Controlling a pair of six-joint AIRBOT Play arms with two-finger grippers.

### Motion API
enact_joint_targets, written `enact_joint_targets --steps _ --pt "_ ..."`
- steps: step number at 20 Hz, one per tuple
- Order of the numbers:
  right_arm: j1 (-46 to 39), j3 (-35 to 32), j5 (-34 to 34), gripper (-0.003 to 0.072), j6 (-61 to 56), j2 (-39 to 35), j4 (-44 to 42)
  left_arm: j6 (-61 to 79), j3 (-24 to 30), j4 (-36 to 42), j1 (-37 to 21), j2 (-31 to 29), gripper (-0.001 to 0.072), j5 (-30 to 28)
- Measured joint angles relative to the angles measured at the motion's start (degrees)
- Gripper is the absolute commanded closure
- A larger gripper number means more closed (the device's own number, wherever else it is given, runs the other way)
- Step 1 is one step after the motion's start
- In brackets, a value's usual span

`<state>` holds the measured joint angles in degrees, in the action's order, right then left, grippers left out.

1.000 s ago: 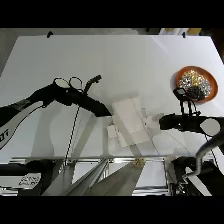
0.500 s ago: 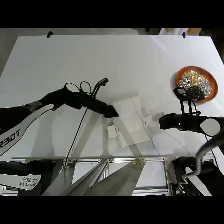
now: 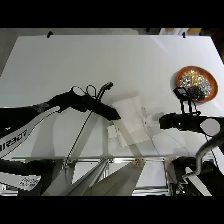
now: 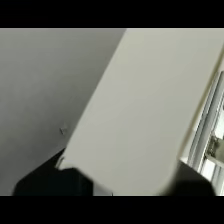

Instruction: Fold the box and place the chain.

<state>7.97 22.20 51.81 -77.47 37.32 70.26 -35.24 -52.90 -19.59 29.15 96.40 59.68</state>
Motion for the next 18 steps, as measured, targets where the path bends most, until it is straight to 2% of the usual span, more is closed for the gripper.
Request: enact_joint_targets --steps 1,5,6,8,11,15,18 --pt "0.0 0.0 0.0 0.0666 0.0 0.0 0.0 0.4 0.0 -0.3 -0.3 0.0 0.0707 0.8" --pt "0.0 0.0 0.5 0.0660 0.6 0.0 -1.3 5.4 0.0 -0.8 -0.7 -0.7 0.0705 2.6" --pt "0.0 0.0 1.0 0.0593 1.2 0.0 -2.0 7.3 -0.1 -0.9 -0.6 -1.0 0.0706 2.8" --pt "0.0 0.0 1.4 0.0387 3.3 0.0 -4.9 11.0 -0.6 -0.8 -0.7 -2.1 0.0707 2.5" --pt "0.0 0.8 1.8 0.0262 5.7 0.0 -8.6 14.5 -2.4 -3.8 -0.5 -4.3 0.0706 2.6" --pt "0.0 5.1 3.4 0.0262 7.9 -0.4 -10.1 19.6 -4.8 -13.8 0.5 -7.3 0.0706 2.9" --pt "0.0 9.5 4.6 0.0271 8.5 -1.1 -7.1 25.6 -5.4 -18.0 1.6 -8.5 0.0707 2.3"
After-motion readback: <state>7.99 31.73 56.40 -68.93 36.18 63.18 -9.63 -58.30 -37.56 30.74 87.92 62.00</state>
